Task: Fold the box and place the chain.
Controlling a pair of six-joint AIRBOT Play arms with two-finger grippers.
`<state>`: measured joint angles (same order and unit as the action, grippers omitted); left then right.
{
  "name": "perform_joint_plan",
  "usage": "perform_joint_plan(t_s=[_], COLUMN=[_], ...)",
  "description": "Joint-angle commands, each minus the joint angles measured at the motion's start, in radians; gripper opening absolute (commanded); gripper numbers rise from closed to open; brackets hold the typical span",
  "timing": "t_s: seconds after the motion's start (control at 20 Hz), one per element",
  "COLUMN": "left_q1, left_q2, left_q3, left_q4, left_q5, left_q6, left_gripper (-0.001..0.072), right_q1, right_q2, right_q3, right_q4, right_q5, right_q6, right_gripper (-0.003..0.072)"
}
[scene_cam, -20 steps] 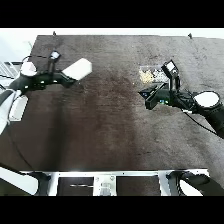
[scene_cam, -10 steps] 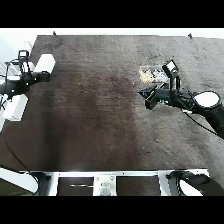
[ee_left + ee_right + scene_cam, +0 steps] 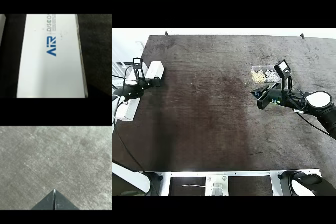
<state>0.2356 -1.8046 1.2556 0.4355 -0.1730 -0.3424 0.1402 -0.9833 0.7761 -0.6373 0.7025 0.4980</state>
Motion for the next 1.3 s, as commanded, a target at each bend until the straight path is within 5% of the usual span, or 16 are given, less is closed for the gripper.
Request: perform_joint_plan(t_s=[0.0,0.05,0.3,0.45,0.6,0.65,0.9,1.15,1.25], left_q1=[0.001,-0.002,-0.002,-0.002,-0.002,-0.002,-0.002,-0.001,-0.001], left_q2=[-0.005,-0.005,-0.005,-0.005,-0.005,-0.005,-0.004,0.068,0.105], left_q3=[0.001,0.001,0.002,0.003,0.003,0.003,0.002,0.002,0.000], left_q4=[0.003,0.003,0.002,-0.006,-0.032,-0.032,-0.021,0.034,0.040], left_q5=[-0.003,-0.008,-0.015,-0.050,-0.052,-0.034,-0.021,-0.086,-0.138], left_q6=[0.011,0.011,0.010,0.010,0.010,-0.010,-0.024,-0.027,-0.045], left_gripper=[0.0166,0.0241,0.0287,0.0495,0.0526,0.0720,0.0720,0.0720,0.0720], right_q1=[0.000,0.000,0.000,0.000,0.000,0.000,0.000,0.000,0.000], right_q2=[-0.001,-0.001,-0.001,-0.001,-0.001,-0.001,-0.001,-0.001,0.000], right_q3=[0.000,0.000,0.000,0.000,0.000,0.000,0.000,0.000,0.000], right_q4=[0.000,0.000,0.000,0.000,0.000,0.000,0.000,0.000,0.001], right_q5=[0.002,0.003,0.004,0.004,0.004,0.004,0.004,0.003,0.001], right_q6=[0.000,0.000,0.000,0.000,0.000,0.000,0.000,0.000,0.000], right_gripper=[0.0012,0.0012,0.0013,0.0013,0.0013,0.0013,0.0017,0.0412,0.0472])
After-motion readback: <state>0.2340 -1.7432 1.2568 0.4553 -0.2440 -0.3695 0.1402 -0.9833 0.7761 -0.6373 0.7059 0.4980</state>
